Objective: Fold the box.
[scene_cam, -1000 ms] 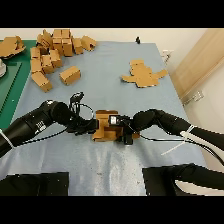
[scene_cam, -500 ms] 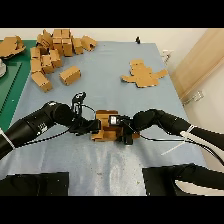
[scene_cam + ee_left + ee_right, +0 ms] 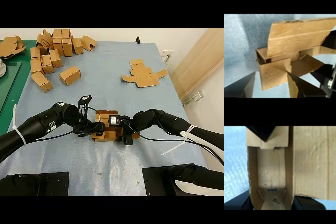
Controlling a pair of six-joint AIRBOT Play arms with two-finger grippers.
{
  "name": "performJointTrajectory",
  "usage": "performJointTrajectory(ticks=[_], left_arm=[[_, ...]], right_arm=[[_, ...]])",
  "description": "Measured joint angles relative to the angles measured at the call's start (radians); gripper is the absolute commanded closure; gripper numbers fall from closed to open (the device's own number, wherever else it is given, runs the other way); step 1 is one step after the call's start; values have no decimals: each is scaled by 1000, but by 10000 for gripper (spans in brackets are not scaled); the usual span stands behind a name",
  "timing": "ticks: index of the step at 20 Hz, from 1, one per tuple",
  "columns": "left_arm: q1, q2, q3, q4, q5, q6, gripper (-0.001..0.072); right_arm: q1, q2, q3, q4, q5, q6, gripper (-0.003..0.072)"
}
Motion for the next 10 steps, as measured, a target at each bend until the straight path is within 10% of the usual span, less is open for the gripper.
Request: performJointTrajectory(ticks=[10], left_arm=[[-3,-13,5,8,46,-31,104]], right_arm=[[0,0,0,0,0,0,89]])
